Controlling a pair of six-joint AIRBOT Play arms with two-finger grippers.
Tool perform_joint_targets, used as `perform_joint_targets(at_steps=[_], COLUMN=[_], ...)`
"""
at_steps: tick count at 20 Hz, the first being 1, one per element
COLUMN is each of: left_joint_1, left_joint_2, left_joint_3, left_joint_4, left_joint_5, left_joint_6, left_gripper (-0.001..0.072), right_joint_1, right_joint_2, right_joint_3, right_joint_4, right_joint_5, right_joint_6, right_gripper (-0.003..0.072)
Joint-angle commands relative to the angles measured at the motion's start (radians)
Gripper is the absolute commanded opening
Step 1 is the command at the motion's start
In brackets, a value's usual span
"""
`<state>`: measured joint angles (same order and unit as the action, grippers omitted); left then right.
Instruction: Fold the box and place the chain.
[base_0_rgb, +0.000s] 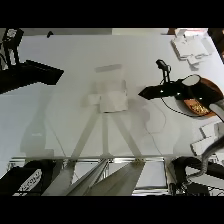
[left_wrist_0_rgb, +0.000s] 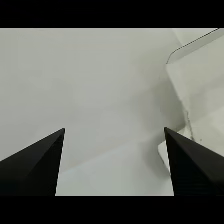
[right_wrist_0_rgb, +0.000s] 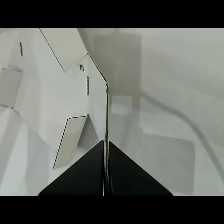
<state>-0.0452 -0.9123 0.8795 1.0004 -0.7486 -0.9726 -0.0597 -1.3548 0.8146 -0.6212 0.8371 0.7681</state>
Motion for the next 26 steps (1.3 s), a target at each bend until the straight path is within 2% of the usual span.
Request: perform_joint_targets(at_steps=[1,5,21,26], left_joint_1=[0.000,0.000,0.000,0.000], left_joint_2=[-0.001,0.000,0.000,-0.001], left_joint_3=[0.000,0.000,0.000,0.000], left_joint_4=[0.000,0.000,0.000,-0.077], left_joint_5=[0.000,0.000,0.000,-0.016], left_joint_6=[0.000,0.000,0.000,-0.004], left_gripper=[0.0695,0.0695,0.0695,0.0693], right_joint_1=[0.125,0.189,0.192,0.192], right_joint_2=[0.001,0.001,0.002,0.002], right_joint_3=[-0.071,-0.138,-0.139,-0.139], right_joint_4=[0.037,0.035,0.035,0.035], right_joint_5=[-0.250,-0.352,-0.348,-0.348], right_joint_6=[0.008,0.074,0.095,0.095], right_gripper=[0.0006,0.0006,0.0011,0.0011])
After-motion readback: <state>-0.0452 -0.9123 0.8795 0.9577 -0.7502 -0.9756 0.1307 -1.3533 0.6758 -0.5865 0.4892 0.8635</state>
